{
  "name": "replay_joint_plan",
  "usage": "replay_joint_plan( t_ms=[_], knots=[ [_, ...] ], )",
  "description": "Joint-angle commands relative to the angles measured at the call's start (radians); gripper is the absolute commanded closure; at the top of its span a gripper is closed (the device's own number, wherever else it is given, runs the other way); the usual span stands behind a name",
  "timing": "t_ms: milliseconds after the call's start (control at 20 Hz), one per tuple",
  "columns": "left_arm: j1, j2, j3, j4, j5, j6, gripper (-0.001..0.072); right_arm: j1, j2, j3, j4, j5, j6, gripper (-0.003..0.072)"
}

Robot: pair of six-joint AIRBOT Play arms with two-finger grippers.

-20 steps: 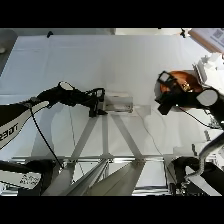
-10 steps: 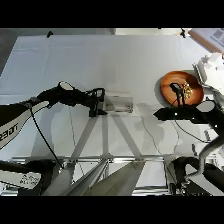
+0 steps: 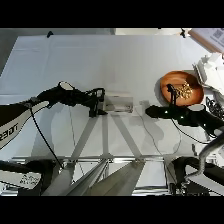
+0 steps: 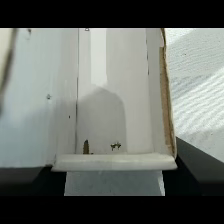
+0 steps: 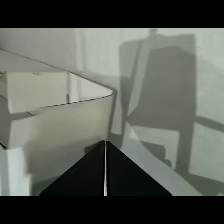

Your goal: Fold the box and place the chain.

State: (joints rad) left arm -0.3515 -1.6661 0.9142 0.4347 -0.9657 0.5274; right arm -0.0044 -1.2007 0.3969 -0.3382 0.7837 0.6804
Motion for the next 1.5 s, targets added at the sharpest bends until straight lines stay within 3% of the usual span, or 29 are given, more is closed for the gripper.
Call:
replay_joint_plan(
  t_ms=[0, 100, 450, 550, 700, 800, 900, 950, 1150, 1300, 1450],
  knots=[
    [0.000, 0.001, 0.000, 0.000, 0.000, 0.000, 0.0322, 0.016, -0.017, -0.001, 0.182, 0.061, -0.098, 0.0682],
    [0.000, 0.001, 0.000, 0.000, 0.000, 0.000, 0.0322, 0.016, -0.017, -0.001, 0.241, 0.086, -0.130, 0.0681],
    [0.001, 0.001, 0.000, 0.000, 0.000, 0.000, 0.0322, 0.024, -0.017, -0.001, 0.245, 0.149, -0.139, 0.0668],
    [0.000, 0.001, 0.000, 0.000, 0.000, 0.000, 0.0322, 0.043, -0.017, -0.001, 0.245, 0.147, -0.135, 0.0487],
    [0.000, 0.001, 0.000, 0.001, 0.000, 0.000, 0.0322, 0.075, -0.017, 0.000, 0.248, 0.144, -0.132, 0.0451],
    [0.000, 0.001, 0.000, 0.000, 0.000, 0.000, 0.0322, 0.095, -0.017, 0.000, 0.253, 0.124, -0.132, 0.0325],
    [0.000, 0.001, 0.000, 0.000, 0.000, 0.000, 0.0322, 0.114, -0.017, 0.000, 0.256, 0.077, -0.132, 0.0295],
    [0.000, 0.001, 0.000, 0.000, 0.000, 0.000, 0.0322, 0.124, -0.017, 0.000, 0.256, 0.049, -0.131, 0.0244],
    [0.000, 0.001, 0.000, 0.000, 0.000, 0.000, 0.0322, 0.164, -0.017, 0.002, 0.256, -0.008, -0.131, 0.0230],
    [0.001, 0.001, 0.000, 0.000, 0.000, 0.000, 0.0322, 0.204, -0.014, 0.023, 0.254, -0.058, -0.127, 0.0135],
    [0.000, 0.001, 0.000, 0.000, 0.000, 0.000, 0.0322, 0.247, -0.014, 0.072, 0.205, -0.112, -0.031, 0.0135]
  ],
)
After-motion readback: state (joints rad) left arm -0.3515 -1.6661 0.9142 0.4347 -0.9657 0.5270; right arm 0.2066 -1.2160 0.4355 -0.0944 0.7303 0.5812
